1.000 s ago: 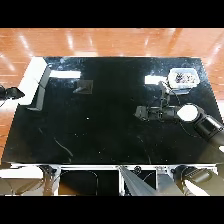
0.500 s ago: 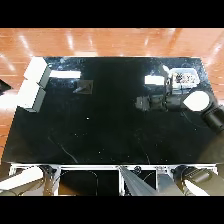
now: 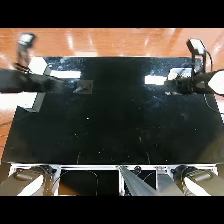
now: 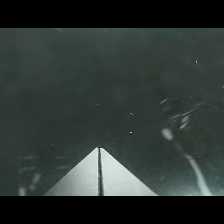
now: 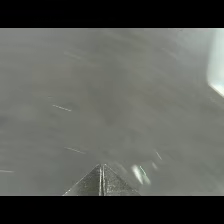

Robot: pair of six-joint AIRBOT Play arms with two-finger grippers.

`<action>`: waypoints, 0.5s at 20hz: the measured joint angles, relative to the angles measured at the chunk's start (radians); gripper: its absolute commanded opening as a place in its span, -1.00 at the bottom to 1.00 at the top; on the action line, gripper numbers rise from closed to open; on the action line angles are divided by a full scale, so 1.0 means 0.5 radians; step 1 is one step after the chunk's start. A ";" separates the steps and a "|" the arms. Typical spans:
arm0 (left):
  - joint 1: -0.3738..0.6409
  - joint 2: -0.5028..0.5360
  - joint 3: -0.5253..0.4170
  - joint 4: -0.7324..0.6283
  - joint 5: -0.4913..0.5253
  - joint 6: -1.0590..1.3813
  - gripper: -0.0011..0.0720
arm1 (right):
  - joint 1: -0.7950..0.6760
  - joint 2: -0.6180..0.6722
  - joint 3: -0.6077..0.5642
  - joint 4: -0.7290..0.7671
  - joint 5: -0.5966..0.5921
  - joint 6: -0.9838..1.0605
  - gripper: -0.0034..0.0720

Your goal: Fold the box and place the chain.

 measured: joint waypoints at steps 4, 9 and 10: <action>-0.274 -0.104 -0.144 0.232 -0.278 -0.319 -0.92 | -0.147 -0.006 -0.236 -0.115 0.019 0.096 -0.83; -0.252 -0.132 -0.190 0.353 -0.326 -0.437 -0.92 | -0.192 -0.008 -0.318 -0.170 0.018 0.131 -0.83; -0.240 -0.133 -0.195 0.366 -0.311 -0.446 -0.92 | -0.195 -0.008 -0.324 -0.175 0.018 0.134 -0.83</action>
